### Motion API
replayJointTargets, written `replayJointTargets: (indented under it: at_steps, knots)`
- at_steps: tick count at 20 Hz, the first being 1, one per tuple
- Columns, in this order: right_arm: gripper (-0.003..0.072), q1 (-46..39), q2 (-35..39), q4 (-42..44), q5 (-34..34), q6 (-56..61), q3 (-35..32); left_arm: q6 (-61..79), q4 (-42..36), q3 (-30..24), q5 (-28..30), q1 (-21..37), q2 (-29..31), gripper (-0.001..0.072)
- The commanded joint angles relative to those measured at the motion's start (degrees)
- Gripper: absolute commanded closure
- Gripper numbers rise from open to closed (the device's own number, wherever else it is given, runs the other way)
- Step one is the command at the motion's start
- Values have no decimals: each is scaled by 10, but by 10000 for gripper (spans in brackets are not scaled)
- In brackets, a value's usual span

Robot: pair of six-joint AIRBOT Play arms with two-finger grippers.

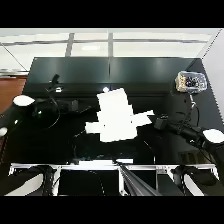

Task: Fold the box and place the chain.

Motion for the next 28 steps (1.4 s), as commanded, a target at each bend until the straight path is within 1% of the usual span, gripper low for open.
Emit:
replayJointTargets:
  at_steps: [1, 3, 4, 5, 7, 9, 10, 12, 15, 17, 18, 19, 20, 21, 23, 24, 25, 26, 27, 28]
  knots:
    - [671, 63, 6, 7, -59, 13, -7, -28, -3, 87, -82, -17, -125, 29]
    - [671, 67, 6, 7, -61, 20, -7, -38, 43, 134, -91, -39, -171, 28]
    - [671, 67, 6, 7, -61, 24, -7, -42, 62, 153, -114, -48, -192, 28]
    - [671, 67, 6, 7, -57, 25, -7, -40, 64, 169, -152, -55, -216, 29]
    - [671, 67, 6, 6, -54, 25, -7, -19, 49, 190, -209, -66, -262, 29]
    - [671, 67, 6, 6, -54, 25, -7, 13, 21, 203, -228, -73, -300, 28]
    - [671, 67, 6, 6, -54, 25, -7, 38, -2, 209, -251, -74, -316, 29]
    - [671, 67, 6, 6, -49, 25, -7, 99, -19, 219, -294, -80, -333, 29]
    - [671, 67, 6, -8, -32, 25, -7, 107, -10, 235, -296, -80, -335, 31]
    - [671, 67, 6, -13, -28, 25, -7, 114, 27, 254, -302, -82, -335, 60]
    - [671, 67, 6, -13, -28, 25, -7, 116, 42, 259, -306, -84, -335, 195]
    - [671, 67, 6, -13, -28, 25, -7, 124, 54, 262, -313, -84, -335, 387]
    - [671, 67, 6, -13, -28, 25, -7, 143, 60, 263, -324, -86, -335, 445]
    - [671, 67, 6, -13, -27, 25, -7, 149, 61, 263, -336, -89, -336, 445]
    - [671, 67, 6, -13, -24, 25, -7, 150, 61, 263, -339, -94, -336, 449]
    - [671, 67, 6, -13, -24, 25, -7, 156, 61, 263, -339, -98, -336, 544]
    - [670, 67, 6, -13, -25, 25, -7, 175, 61, 263, -341, -101, -336, 680]
    - [600, 66, 6, -14, -26, 25, -6, 177, 61, 263, -341, -102, -336, 682]
    - [248, 67, 6, -24, -28, 25, -2, 172, 61, 264, -341, -102, -335, 682]
    - [-2, 67, 6, -50, -16, 24, 10, 151, 61, 265, -341, -101, -335, 682]
